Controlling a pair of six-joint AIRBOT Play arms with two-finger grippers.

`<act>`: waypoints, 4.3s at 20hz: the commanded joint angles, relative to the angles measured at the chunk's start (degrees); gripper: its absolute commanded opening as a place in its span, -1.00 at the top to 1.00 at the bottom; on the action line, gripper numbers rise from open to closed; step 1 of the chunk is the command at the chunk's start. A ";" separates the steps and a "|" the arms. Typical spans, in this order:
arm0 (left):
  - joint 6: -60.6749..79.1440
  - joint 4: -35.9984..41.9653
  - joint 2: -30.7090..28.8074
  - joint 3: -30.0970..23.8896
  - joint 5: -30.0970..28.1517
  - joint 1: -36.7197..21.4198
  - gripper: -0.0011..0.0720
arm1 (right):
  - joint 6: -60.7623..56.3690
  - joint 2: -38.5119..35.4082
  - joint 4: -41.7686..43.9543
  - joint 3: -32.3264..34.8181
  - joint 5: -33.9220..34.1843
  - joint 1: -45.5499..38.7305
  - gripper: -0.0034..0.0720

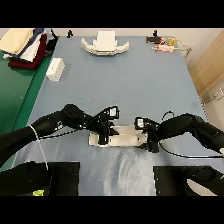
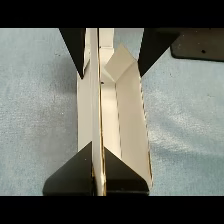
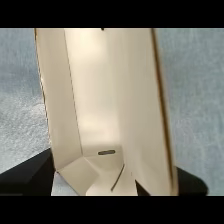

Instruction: Fold the box.

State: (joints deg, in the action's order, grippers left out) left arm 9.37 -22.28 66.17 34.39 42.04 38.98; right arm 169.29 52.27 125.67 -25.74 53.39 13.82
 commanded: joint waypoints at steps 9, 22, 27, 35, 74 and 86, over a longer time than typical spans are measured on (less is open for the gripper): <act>0.02 -0.02 -0.02 0.00 -0.02 -0.04 0.94 | 2.71 4.57 1.31 1.44 -2.08 0.00 -0.82; 0.02 -0.02 -0.02 0.00 -0.02 -0.04 0.94 | 2.71 4.44 1.73 2.73 -1.90 0.22 -0.68; 0.02 0.00 -0.02 0.00 -0.02 -0.04 0.94 | 2.64 -0.52 3.89 4.83 -2.19 -0.26 -0.86; 0.02 0.00 -0.02 0.00 0.00 -0.04 0.94 | 2.71 -2.34 6.64 7.96 -7.96 -0.24 -0.87; 0.02 0.00 -0.02 0.02 0.00 -0.02 0.94 | 2.69 -0.55 3.56 7.89 -10.86 1.77 -0.65; -16.61 -6.19 -4.26 0.02 0.17 -2.89 -0.67 | 2.69 -0.55 3.56 7.89 -10.86 1.77 -0.65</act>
State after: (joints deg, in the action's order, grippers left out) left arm 0.91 -24.40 64.14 34.37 41.69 37.54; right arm 171.98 51.68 129.21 -17.82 42.50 15.57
